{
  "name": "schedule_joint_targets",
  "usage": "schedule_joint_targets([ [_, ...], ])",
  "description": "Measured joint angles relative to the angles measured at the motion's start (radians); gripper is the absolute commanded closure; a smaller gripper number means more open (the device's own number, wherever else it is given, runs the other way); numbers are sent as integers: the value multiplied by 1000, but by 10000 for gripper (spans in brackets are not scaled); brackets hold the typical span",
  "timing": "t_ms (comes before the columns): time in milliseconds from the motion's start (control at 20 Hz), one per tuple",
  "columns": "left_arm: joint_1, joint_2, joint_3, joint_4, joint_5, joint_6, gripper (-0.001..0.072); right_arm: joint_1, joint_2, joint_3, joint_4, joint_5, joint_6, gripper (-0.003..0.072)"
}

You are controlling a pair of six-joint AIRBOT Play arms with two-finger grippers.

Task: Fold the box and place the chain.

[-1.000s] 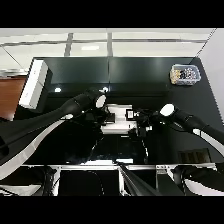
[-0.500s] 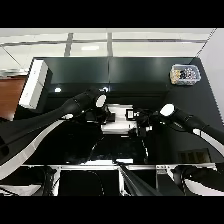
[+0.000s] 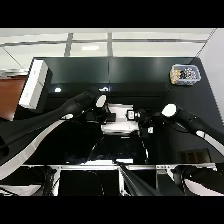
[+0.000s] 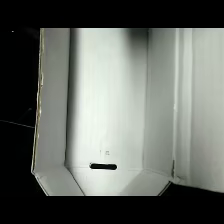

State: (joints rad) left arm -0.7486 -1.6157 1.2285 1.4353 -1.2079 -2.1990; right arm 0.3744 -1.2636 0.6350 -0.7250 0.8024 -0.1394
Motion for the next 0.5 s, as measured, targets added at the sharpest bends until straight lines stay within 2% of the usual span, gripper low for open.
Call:
schedule_joint_targets([
  [100, 0, 0, 0, 0, 3, 0, 685, -3, 21, 0, -36, 11, 18, 220],
  [200, 0, 0, 0, 0, 5, -4, 685, -4, 32, 0, -53, 21, 29, 330],
  [250, 0, 0, 0, 0, 6, -4, 685, -5, 35, 0, -54, 24, 32, 437],
  [500, 0, 0, 0, -3, 10, -4, 684, -6, 41, 0, -23, 28, 40, 451],
])
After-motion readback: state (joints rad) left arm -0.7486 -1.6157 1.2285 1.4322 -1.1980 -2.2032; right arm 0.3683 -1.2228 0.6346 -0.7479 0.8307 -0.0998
